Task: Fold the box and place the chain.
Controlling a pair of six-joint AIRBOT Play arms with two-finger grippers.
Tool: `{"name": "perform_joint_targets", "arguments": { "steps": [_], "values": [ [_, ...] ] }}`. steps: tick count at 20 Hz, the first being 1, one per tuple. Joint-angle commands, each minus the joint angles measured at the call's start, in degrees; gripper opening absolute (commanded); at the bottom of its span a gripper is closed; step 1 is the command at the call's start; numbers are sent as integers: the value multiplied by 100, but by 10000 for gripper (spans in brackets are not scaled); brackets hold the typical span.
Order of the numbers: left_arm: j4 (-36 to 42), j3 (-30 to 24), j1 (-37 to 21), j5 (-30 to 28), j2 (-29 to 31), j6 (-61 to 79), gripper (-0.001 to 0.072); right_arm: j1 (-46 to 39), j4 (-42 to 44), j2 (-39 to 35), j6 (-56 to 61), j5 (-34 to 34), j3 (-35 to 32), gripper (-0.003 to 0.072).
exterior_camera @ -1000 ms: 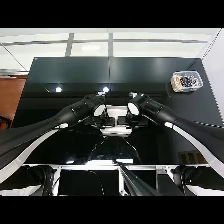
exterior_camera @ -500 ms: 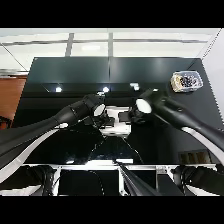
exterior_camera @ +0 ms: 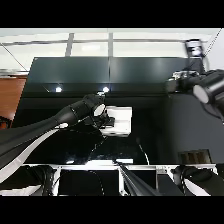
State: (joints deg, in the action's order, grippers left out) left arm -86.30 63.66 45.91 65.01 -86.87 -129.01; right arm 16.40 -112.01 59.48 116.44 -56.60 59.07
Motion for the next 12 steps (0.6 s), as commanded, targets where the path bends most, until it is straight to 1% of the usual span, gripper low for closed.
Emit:
{"name": "perform_joint_targets", "arguments": {
  "steps": [1, 3, 4, 5, 8, 10, 11, 12],
  "values": [
    [-2, 0, 0, -2, 4, 0, 27, -1740, 1023, 551, -243, 1200, -251, 720],
    [-4, 0, 0, -4, 4, 0, 27, -2382, 2326, 1123, -660, 1690, -46, 720],
    [-2, 0, 0, -4, 4, 0, 26, -2592, 2793, 1434, -647, 1827, 225, 720],
    [-4, 0, 0, -7, 4, 0, 27, -2732, 3123, 1805, -579, 1696, 634, 720],
    [-2, 0, 0, 0, 4, 0, 27, -2861, 3237, 3003, -103, 562, 2153, 720],
    [-2, 0, 0, 0, 4, 0, 27, -2852, 3248, 3657, 278, 13, 2968, 720],
    [-2, 0, 0, -7, 4, 0, 27, -2863, 3250, 3926, 723, -249, 3252, 717],
    [-2, 0, 0, -7, 4, 0, 27, -2868, 3279, 4124, 1049, -466, 3432, 606]
  ]
}}
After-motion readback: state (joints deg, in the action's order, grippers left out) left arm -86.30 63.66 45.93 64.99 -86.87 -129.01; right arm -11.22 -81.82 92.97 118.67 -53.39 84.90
